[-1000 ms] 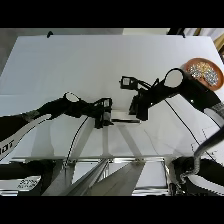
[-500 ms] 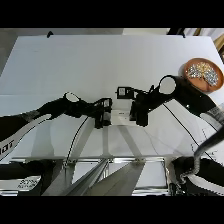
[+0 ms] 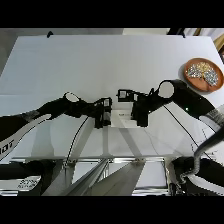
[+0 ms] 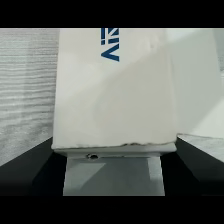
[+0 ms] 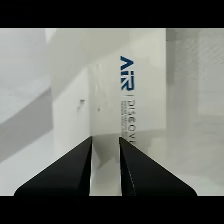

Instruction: Fold the box and place the chain.

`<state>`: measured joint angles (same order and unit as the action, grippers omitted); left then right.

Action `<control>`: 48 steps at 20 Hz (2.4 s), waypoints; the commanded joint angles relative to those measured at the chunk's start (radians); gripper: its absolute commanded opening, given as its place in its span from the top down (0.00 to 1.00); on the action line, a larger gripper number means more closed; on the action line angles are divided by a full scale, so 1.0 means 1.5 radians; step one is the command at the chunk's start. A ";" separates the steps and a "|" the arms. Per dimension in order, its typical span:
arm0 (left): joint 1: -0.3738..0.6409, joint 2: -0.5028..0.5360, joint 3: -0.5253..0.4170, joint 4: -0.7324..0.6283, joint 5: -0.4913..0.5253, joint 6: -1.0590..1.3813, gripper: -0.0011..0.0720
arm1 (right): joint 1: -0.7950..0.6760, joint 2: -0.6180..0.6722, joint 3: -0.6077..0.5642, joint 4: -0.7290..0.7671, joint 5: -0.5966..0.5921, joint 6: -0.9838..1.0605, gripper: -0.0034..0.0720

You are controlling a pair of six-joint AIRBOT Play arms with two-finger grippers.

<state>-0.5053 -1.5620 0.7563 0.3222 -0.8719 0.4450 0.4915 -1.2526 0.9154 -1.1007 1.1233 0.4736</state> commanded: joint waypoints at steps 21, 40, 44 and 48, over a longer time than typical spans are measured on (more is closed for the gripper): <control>0.001 0.001 0.000 0.000 0.000 0.000 0.79 | 0.051 0.008 -0.001 -0.019 -0.085 0.035 0.72; 0.001 0.001 0.000 0.000 0.000 0.000 0.79 | 0.051 0.024 -0.003 -0.053 -0.143 0.037 0.73; 0.001 0.001 0.000 0.000 0.000 0.000 0.79 | 0.051 0.024 -0.004 -0.051 -0.144 0.051 0.73; 0.001 0.001 0.000 0.000 0.000 0.000 0.79 | 0.051 0.025 -0.004 -0.049 -0.142 0.051 0.72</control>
<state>-0.5037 -1.5620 0.7563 0.3210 -0.8692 0.4442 0.5674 -1.2152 0.9100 -1.1782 0.9081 0.5468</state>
